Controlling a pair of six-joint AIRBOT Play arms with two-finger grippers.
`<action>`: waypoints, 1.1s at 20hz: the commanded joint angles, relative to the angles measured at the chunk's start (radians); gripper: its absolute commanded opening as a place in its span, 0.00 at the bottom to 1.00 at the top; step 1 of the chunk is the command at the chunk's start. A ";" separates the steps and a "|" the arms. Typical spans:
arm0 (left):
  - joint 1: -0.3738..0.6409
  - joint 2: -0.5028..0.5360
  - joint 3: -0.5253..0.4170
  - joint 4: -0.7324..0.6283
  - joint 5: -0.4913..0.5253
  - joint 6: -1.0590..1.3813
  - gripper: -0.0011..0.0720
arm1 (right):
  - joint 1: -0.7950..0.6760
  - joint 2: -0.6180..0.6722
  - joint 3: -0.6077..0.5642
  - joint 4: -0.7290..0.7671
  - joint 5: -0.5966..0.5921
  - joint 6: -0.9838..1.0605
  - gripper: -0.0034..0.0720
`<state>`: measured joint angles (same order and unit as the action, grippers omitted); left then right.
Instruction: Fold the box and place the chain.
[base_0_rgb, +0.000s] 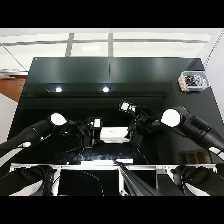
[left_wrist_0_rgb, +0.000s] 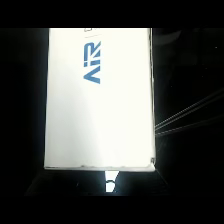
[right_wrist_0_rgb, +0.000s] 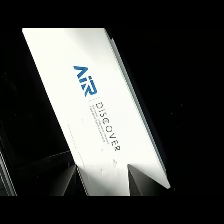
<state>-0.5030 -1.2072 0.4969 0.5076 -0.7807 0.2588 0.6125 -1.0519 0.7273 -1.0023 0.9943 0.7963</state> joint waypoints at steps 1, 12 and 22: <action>0.000 -0.001 0.000 0.000 0.003 0.001 0.54 | 0.000 0.002 0.006 0.002 0.005 0.002 0.56; 0.000 -0.001 0.000 0.000 0.003 0.001 0.54 | 0.000 -0.011 -0.012 -0.004 0.010 0.002 0.53; 0.000 -0.001 0.000 0.000 0.003 0.001 0.54 | 0.000 -0.013 -0.024 0.000 -0.006 0.013 0.53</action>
<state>-0.5030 -1.2072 0.4969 0.5076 -0.7780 0.2596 0.6125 -1.0641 0.7063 -1.0035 0.9901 0.8043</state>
